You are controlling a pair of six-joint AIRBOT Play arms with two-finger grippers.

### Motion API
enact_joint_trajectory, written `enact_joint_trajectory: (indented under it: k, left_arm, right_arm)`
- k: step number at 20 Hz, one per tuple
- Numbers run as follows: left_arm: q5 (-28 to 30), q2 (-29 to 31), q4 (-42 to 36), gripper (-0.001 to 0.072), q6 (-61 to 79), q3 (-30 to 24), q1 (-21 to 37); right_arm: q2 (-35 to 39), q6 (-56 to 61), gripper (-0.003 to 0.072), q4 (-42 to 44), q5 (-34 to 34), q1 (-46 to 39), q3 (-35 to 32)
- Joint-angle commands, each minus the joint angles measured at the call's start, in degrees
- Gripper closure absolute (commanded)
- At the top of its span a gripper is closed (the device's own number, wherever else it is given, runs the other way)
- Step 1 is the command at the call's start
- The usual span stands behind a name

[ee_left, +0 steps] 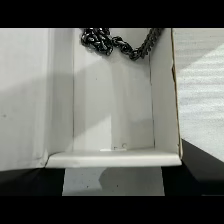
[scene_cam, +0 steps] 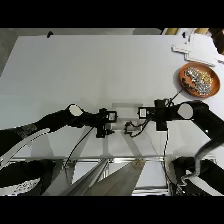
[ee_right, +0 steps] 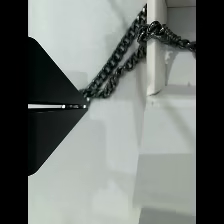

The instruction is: Fold the box and place the chain.

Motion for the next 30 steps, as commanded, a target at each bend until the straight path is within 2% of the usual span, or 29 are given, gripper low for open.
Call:
enact_joint_trajectory:
  k: [1, 2, 4, 8, 11, 20, 30]
  left_arm:
    - [0.00, 0.00, 0.00, 0.0491, 0.00, 0.02, 0.00]
    - [0.00, 0.00, 0.00, 0.0491, 0.00, 0.02, 0.00]
    - [0.00, 0.00, 0.00, 0.0491, 0.00, 0.02, 0.00]
    - [0.02, 0.00, 0.00, 0.0491, 0.00, 0.02, 0.00]
    - [0.00, 0.00, 0.00, 0.0491, 0.00, 0.02, 0.00]
    - [0.00, 0.00, 0.00, 0.0491, 0.00, 0.02, 0.00]
    - [0.00, 0.00, 0.00, 0.0491, 0.00, 0.02, 0.00]
  right_arm:
    - [5.11, 2.43, 0.0668, -0.22, 1.16, -0.02, 0.00]
    - [4.61, 2.43, 0.0664, -1.57, 1.11, -0.02, 0.00]
    - [1.90, 2.43, 0.0522, -2.08, 0.66, -0.02, -0.02]
    - [-5.66, 2.43, 0.0524, -1.88, -0.83, -0.02, 0.00]
    - [-8.66, 2.43, 0.0526, -1.70, -0.96, -0.02, 0.00]
    - [-8.87, -0.63, 0.0529, 1.18, -4.68, -0.02, -0.02]
    - [-9.31, -0.61, 0.0527, 1.11, -2.95, -0.02, -0.02]
